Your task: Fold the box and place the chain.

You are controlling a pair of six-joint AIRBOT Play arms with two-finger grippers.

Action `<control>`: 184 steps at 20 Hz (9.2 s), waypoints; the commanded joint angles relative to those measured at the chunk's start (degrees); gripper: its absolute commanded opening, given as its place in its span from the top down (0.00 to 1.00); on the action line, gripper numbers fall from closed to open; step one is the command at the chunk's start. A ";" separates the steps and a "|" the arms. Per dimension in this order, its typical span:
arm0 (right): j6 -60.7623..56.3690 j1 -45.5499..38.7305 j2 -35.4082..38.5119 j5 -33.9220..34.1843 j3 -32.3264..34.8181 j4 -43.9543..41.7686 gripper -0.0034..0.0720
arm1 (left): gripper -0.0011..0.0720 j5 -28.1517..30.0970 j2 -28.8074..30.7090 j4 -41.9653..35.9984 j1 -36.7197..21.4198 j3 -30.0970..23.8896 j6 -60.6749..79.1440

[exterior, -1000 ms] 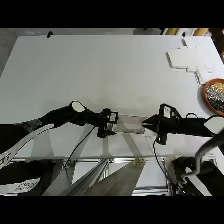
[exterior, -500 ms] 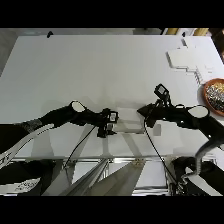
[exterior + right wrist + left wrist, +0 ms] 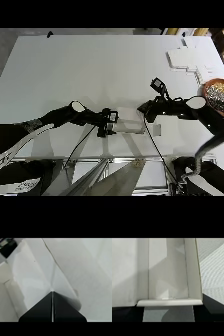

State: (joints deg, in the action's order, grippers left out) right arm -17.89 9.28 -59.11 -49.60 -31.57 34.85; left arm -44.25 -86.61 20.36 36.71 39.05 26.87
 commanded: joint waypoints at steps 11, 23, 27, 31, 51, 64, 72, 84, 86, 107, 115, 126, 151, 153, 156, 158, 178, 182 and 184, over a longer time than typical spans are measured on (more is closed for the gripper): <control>-4.66 2.10 21.42 -13.46 -3.08 22.73 0.94 | 0.44 -0.15 0.02 0.00 -0.07 0.07 0.02; -4.28 19.56 21.46 3.28 9.75 32.89 0.59 | 0.44 -0.15 0.02 0.00 -0.07 0.07 0.02; -4.15 15.41 21.46 3.72 9.75 32.28 0.59 | 0.44 -0.15 0.02 0.00 -0.07 0.07 0.02; 0.81 12.87 21.42 3.28 9.84 32.22 0.59 | 0.44 -0.13 0.02 0.00 -0.07 0.07 0.02; 21.20 10.60 9.75 5.99 14.78 8.83 0.75 | 0.44 -0.13 0.02 0.00 -0.07 0.07 0.02; 19.98 10.60 7.74 5.57 14.78 8.17 0.39 | 0.44 -0.13 0.02 0.00 -0.07 0.07 0.02; -0.81 8.52 26.08 4.52 14.53 19.82 0.64 | 0.44 -0.15 0.02 0.00 -0.07 0.07 0.02; -43.15 -21.31 25.27 -8.68 9.97 29.77 0.93 | 0.44 -0.15 0.02 -0.02 -0.07 0.07 0.02; -46.29 -21.29 20.59 -11.89 9.97 28.79 0.93 | 0.44 -0.15 0.02 -0.02 -0.07 0.07 0.02; -46.75 -8.57 5.20 -12.57 10.14 13.07 0.77 | 0.44 -0.15 0.02 -0.02 -0.07 0.07 0.02; -46.88 -3.74 12.85 -8.02 10.56 7.69 0.58 | 0.44 -0.15 0.02 0.00 -0.07 0.07 0.02; -63.98 8.02 12.85 1.46 10.54 14.49 0.37 | 0.44 -0.15 0.02 0.00 -0.07 0.07 0.02; -99.65 25.05 2.43 -3.15 -2.05 39.98 0.48 | 0.44 -0.15 0.02 -0.02 -0.07 0.07 0.02; -102.12 26.47 0.24 -4.79 -4.07 41.72 0.47 | 0.44 -0.15 0.02 -0.02 -0.07 0.07 0.02; -106.57 29.03 -2.03 -4.79 -5.33 43.63 0.49 | 0.44 -0.15 0.02 0.00 -0.07 0.07 0.02; -109.44 30.84 -3.13 -4.76 -5.33 45.18 0.51 | 0.44 -0.15 0.02 -0.02 -0.07 0.07 0.02; -116.58 37.62 -2.29 -3.41 -5.33 55.89 0.50 | 0.44 -0.15 0.02 -0.02 -0.07 0.07 0.02; -116.61 39.39 -1.51 -3.50 -5.33 56.92 0.49 | 0.44 -0.15 0.02 0.00 -0.07 0.07 0.02; -116.65 40.35 -1.51 -3.50 -5.33 57.90 0.49 | 0.44 -0.15 0.02 -0.02 -0.07 0.07 0.02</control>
State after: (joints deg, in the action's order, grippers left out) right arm -134.69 48.36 -60.93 -53.36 -36.84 91.44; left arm -44.40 -86.59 20.29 36.64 39.05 26.83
